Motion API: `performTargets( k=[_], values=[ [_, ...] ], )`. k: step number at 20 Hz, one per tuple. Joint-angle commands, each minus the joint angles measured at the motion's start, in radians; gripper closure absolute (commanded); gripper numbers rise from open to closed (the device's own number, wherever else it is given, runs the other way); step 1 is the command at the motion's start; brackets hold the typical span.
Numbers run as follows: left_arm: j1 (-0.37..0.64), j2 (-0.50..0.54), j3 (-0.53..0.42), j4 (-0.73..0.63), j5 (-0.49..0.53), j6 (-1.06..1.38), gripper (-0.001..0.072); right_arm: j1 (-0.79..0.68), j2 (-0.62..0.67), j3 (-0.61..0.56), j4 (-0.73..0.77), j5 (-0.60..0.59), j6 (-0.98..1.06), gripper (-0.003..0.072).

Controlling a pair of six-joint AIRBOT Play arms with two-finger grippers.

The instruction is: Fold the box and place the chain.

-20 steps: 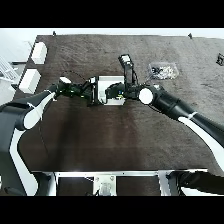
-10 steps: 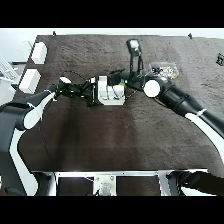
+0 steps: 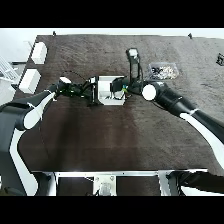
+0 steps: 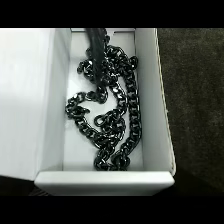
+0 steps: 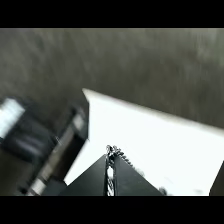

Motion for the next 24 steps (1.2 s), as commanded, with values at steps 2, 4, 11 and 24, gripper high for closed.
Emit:
performTargets(
  k=[2,4,11,24],
  values=[
    [0.001,0.000,0.000,0.000,0.000,0.000,0.0251,-0.003,-0.116,-0.040,0.027,0.000,0.005,0.0677],
    [0.001,0.000,0.000,0.000,0.000,0.000,0.0251,-0.005,-0.134,-0.040,0.019,-0.001,0.000,0.0621],
    [0.001,0.000,0.000,0.000,0.000,0.000,0.0252,-0.085,-0.056,-0.023,0.016,0.004,-0.002,0.0312],
    [0.001,0.000,0.000,0.000,0.000,0.000,0.0252,-0.091,-0.110,0.204,-0.003,0.480,-0.500,0.0278]
  ],
)
